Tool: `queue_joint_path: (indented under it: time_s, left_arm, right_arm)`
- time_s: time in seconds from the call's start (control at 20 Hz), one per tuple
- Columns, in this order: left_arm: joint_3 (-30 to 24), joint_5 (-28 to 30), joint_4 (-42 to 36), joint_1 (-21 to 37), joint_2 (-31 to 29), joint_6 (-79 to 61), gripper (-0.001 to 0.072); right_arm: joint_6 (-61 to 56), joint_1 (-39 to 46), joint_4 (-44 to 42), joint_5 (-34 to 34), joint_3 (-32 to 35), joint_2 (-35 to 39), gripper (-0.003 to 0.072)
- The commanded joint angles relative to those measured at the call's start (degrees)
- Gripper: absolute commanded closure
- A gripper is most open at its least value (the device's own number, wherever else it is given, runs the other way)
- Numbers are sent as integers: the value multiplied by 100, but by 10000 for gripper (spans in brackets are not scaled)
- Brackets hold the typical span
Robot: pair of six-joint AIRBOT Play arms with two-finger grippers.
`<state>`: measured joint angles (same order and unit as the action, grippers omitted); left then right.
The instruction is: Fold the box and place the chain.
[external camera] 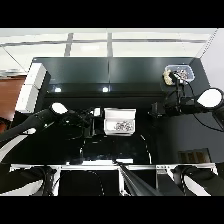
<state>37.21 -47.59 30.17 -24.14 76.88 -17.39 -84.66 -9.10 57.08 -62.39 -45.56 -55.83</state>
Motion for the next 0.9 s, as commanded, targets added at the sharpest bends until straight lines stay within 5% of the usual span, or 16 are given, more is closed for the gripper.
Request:
queue_joint_path:
  time_s: [0.0, 0.45, 0.6, 0.65, 0.7, 0.75, 0.85]
  left_arm:
    - [142, 155, -72, -120, 131, -17, 2]
    - [269, 184, 142, -459, 234, -219, 6]
    - [269, 577, 177, -649, 243, -66, 89]
    - [269, 643, 173, -654, 245, -9, 237]
    - [269, 649, 175, -654, 245, -7, 330]
    - [269, 651, 175, -654, 245, -4, 329]
    - [269, 654, 175, -654, 245, -4, 329]
  right_arm:
    - [0, -7, 0, 9, 2, 2, 389]
    - [146, -20, 2, 7, 2, 2, 387]
    - [365, -103, 59, 391, 2, -4, 387]
    - [378, -103, 39, 723, 2, -4, 349]
    - [407, -103, 37, 1062, 2, -7, 154]
    - [697, -107, -4, 1353, 2, -35, -25]
    - [828, -136, -116, 1803, 2, -254, -25]
